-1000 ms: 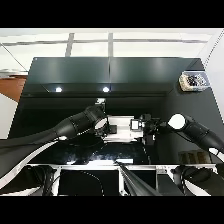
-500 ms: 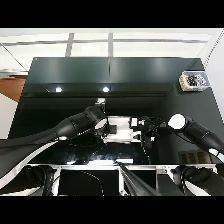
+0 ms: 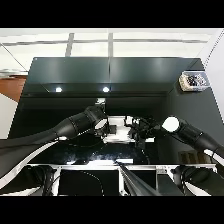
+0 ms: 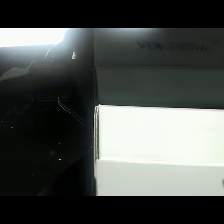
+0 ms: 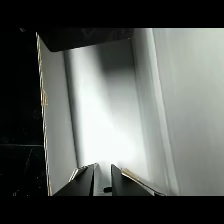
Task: Fold the box and place the chain.
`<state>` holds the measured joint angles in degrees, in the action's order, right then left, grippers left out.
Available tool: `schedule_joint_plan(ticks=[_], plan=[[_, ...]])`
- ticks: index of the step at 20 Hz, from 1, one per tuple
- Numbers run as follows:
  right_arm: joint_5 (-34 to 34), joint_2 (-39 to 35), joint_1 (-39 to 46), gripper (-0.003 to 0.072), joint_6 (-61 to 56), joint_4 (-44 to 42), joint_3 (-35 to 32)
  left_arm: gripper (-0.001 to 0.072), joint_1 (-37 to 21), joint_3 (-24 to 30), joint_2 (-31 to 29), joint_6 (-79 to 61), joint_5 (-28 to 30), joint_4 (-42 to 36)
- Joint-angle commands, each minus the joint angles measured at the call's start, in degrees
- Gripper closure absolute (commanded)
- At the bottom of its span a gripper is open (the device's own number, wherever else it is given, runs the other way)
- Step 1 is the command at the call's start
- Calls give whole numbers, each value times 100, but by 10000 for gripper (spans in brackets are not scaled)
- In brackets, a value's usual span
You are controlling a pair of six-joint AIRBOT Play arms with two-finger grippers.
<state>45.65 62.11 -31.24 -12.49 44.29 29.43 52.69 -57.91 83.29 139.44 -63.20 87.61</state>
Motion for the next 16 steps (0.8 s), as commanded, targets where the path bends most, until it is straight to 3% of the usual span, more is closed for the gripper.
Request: schedule_joint_plan(ticks=[1,2,3,6,8,9,10,11,13,14,16], plan=[[-85,50,-39,556,-66,-55,2,686,0,2,2,0,15,0],[-90,50,-39,535,-70,-57,2,686,0,2,2,2,15,0],[-109,50,-39,428,-87,-57,2,686,0,2,2,2,15,0],[-142,50,-39,445,-85,-55,2,686,0,2,2,2,15,-2],[-195,50,-39,316,-125,-55,2,686,0,2,2,2,15,0],[-254,50,-39,314,-155,-52,2,687,0,2,2,2,15,0],[-284,50,-37,469,-155,-20,2,686,0,2,2,2,15,0],[-291,50,-31,558,-157,26,2,686,0,2,2,2,15,0],[-280,-15,46,560,-293,79,9,686,0,2,2,2,15,2],[-219,-116,144,652,-490,151,31,686,0,2,2,2,15,4],[264,-455,577,653,-1519,251,157,686,0,2,2,0,11,-2]])
